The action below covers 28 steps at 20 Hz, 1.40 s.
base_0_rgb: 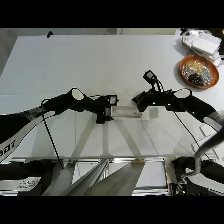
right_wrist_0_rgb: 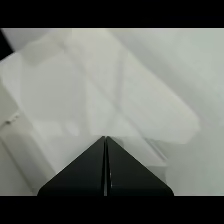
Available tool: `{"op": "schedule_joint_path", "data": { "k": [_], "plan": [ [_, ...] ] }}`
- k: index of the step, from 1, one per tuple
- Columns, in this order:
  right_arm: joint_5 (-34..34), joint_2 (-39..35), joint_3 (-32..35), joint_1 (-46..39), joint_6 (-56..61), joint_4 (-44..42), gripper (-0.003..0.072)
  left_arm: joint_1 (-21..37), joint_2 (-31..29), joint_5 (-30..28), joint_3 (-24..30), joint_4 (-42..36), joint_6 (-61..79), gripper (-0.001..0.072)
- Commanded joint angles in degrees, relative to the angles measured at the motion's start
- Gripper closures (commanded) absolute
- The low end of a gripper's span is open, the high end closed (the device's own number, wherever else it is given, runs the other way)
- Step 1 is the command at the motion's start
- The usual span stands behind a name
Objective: Fold the box and place the chain.
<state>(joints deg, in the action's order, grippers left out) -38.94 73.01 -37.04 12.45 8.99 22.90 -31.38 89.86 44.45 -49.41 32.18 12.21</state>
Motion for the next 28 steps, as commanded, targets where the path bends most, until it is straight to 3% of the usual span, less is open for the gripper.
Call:
{"op": "schedule_joint_path", "data": {
  "k": [1,4,9,10,11,14,20,24,28],
  "plan": [
    [-6.69,-5.09,-0.28,-1.92,0.24,1.73,0.067,-0.04,0.0,-0.07,-0.02,0.0,0.0,0.0396],
    [-14.75,-11.69,-0.28,-6.64,3.23,9.73,0.067,-0.04,0.0,-0.07,-0.02,0.0,0.0,0.0396],
    [-23.23,-14.67,-0.26,-10.73,3.06,33.77,0.0669,-0.04,0.0,-0.07,-0.02,0.0,0.0,0.0396],
    [-23.21,-14.58,-0.26,-10.27,0.46,36.02,0.0596,-0.04,0.0,-0.07,-0.02,0.0,0.0,0.0396],
    [-23.12,-14.29,-0.24,-9.55,-4.28,37.22,0.0422,-0.04,0.0,-0.07,-0.02,0.0,0.0,0.0396],
    [-21.97,-12.55,-0.22,-6.58,-15.39,36.81,0.0406,-0.04,0.0,-0.07,-0.02,0.0,0.0,0.0396],
    [-13.2,-6.14,-0.22,-0.87,-15.58,36.2,0.0429,-0.04,0.0,-0.07,-0.02,0.0,0.0,0.0396],
    [-12.0,-3.43,-0.22,1.33,-16.98,34.4,0.052,-0.04,0.0,-0.07,-0.02,0.0,0.0,0.0396],
    [-9.42,-3.26,-0.22,1.42,-16.98,31.89,0.0522,-0.04,0.0,-0.07,-0.02,0.0,0.0,0.0396]
  ]
}}
